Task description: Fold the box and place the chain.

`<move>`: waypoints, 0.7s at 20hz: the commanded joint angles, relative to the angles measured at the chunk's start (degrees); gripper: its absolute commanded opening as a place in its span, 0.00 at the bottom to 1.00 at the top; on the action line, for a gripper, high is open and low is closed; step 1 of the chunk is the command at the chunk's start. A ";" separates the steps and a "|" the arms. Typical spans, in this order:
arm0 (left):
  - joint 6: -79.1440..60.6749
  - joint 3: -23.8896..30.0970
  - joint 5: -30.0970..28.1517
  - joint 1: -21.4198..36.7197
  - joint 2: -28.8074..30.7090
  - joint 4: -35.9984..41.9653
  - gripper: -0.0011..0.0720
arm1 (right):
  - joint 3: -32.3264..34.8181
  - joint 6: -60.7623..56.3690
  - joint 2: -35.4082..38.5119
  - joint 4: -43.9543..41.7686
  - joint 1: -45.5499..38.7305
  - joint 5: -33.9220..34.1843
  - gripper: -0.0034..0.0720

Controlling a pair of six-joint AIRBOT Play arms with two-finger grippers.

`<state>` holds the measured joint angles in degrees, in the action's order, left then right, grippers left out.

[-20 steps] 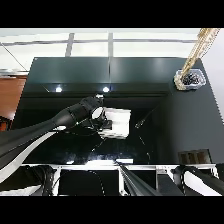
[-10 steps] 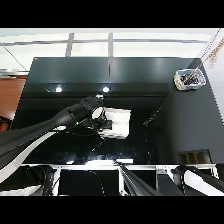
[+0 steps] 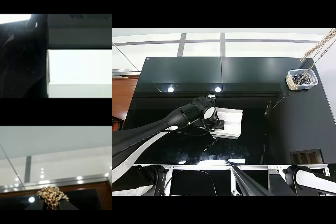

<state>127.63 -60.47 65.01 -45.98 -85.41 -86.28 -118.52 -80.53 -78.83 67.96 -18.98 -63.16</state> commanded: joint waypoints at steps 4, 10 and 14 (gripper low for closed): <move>-0.02 -0.04 -0.04 0.02 -0.04 -0.02 0.06 | -1.20 1.55 -0.83 -7.50 -2.54 7.08 0.07; -0.02 -0.04 -0.02 0.02 -0.04 0.00 0.06 | -3.32 1.75 3.50 -11.54 -3.15 20.50 0.07; -0.02 -0.04 -0.02 0.02 -0.04 0.00 0.06 | -3.28 1.75 3.28 -9.75 -3.17 22.29 0.07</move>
